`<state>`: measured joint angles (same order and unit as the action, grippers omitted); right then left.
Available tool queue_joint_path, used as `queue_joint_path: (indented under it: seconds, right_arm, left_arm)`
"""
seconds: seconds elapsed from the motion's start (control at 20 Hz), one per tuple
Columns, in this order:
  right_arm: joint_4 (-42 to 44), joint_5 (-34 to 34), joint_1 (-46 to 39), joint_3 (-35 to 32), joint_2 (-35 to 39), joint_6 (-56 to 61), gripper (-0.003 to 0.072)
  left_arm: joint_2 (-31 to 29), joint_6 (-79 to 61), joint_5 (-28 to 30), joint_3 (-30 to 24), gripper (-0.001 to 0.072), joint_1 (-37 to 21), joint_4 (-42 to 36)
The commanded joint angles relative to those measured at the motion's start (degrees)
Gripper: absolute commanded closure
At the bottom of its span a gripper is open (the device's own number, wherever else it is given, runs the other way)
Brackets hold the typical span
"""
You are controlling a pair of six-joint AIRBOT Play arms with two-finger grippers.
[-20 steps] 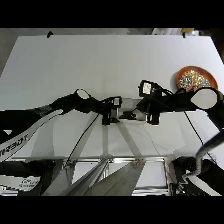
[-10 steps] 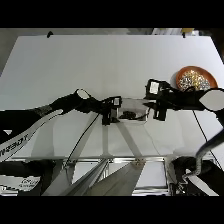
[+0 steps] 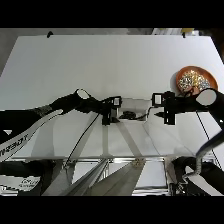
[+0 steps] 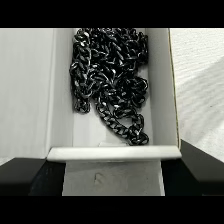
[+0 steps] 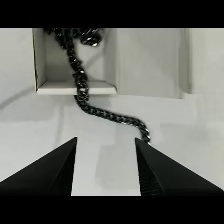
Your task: Fold the box and place the chain.
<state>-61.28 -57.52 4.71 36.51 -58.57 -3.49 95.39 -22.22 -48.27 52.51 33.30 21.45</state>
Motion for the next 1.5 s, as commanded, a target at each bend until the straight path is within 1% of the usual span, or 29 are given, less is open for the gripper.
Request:
queue_joint_path:
  seconds: [0.0, 0.1, 0.2, 0.25, 0.3, 0.35, 0.5, 0.55, 0.6, 0.7, 0.75, 0.8, 0.85, 0.9, 0.95, 1.1, 1.25, 1.35, 1.45]
  right_arm:
    - [3.13, 4.57, -0.55, -1.6, -5.88, -4.52, 0.0279]
    - [6.45, 6.05, -0.55, -1.6, -8.22, -5.51, 0.028]
    - [9.18, 5.81, -0.48, -1.73, -10.64, -8.81, 0.0289]
    - [9.49, 5.7, -0.48, -1.88, -11.54, -9.29, 0.0297]
    - [9.51, 5.68, -0.48, -2.03, -12.31, -9.27, 0.032]
    - [9.49, 5.51, -0.48, -2.32, -12.72, -9.27, 0.0358]
    - [11.04, 3.5, -0.48, -3.32, -12.87, -10.16, 0.0374]
    - [11.96, 2.89, -0.48, -3.48, -12.87, -10.16, 0.0401]
    - [13.18, 2.56, -0.48, -3.54, -12.87, -10.14, 0.0412]
    - [16.17, 2.4, -0.48, -3.56, -12.87, -10.14, 0.0413]
    - [17.22, 2.49, -0.48, -3.56, -12.87, -10.14, 0.0446]
    - [17.42, 2.47, -0.48, -3.56, -12.85, -10.14, 0.0541]
    - [16.98, 2.43, -0.48, -3.56, -12.85, -10.08, 0.0604]
    - [16.17, 2.16, -0.5, -3.56, -12.72, -10.05, 0.0651]
    - [15.17, 1.92, -0.5, -3.56, -12.33, -9.6, 0.0665]
    - [9.6, 2.03, -0.55, -3.56, -8.94, -5.44, 0.0665]
    - [2.47, 1.38, -0.55, -3.56, -2.49, -0.42, 0.0665]
    - [1.01, 0.07, -0.55, -3.56, 3.08, 1.73, 0.0665]
    - [1.9, -1.44, -0.55, -3.56, 9.18, 2.23, 0.0665]
  left_arm:
    - [0.0, 0.0, 0.02, 0.02, 0.0439, 0.0, 0.0]
    - [0.0, 0.0, 0.02, 0.02, 0.0439, 0.0, 0.0]
    - [0.0, -0.02, 0.02, 0.02, 0.0439, 0.0, 0.0]
    - [0.0, 0.0, 0.02, 0.02, 0.0439, 0.0, 0.0]
    - [0.0, -0.02, 0.02, 0.02, 0.0439, 0.0, 0.0]
    - [0.0, 0.0, 0.02, 0.02, 0.0439, 0.0, 0.0]
    - [0.0, -0.02, 0.02, 0.02, 0.0439, 0.0, 0.0]
    - [0.0, -0.02, 0.02, 0.02, 0.0439, 0.0, 0.0]
    - [0.0, -0.02, 0.02, 0.02, 0.0439, 0.0, 0.0]
    - [0.0, -0.02, 0.02, 0.02, 0.0439, 0.0, 0.0]
    - [0.0, 0.0, 0.02, 0.02, 0.0439, 0.0, 0.0]
    - [0.0, -0.02, 0.02, 0.02, 0.0439, 0.0, 0.0]
    - [0.0, -0.02, 0.02, 0.02, 0.0439, 0.0, 0.0]
    - [0.0, 0.0, 0.02, 0.02, 0.0439, 0.0, 0.0]
    - [0.0, -0.02, 0.02, 0.02, 0.0439, 0.0, 0.0]
    - [0.0, -0.02, 0.02, 0.02, 0.0439, 0.0, 0.0]
    - [0.0, 0.0, 0.02, 0.02, 0.0439, 0.0, 0.0]
    - [0.0, -0.02, 0.02, 0.02, 0.0439, 0.0, 0.0]
    - [0.0, 0.0, 0.02, 0.02, 0.0439, 0.0, 0.0]
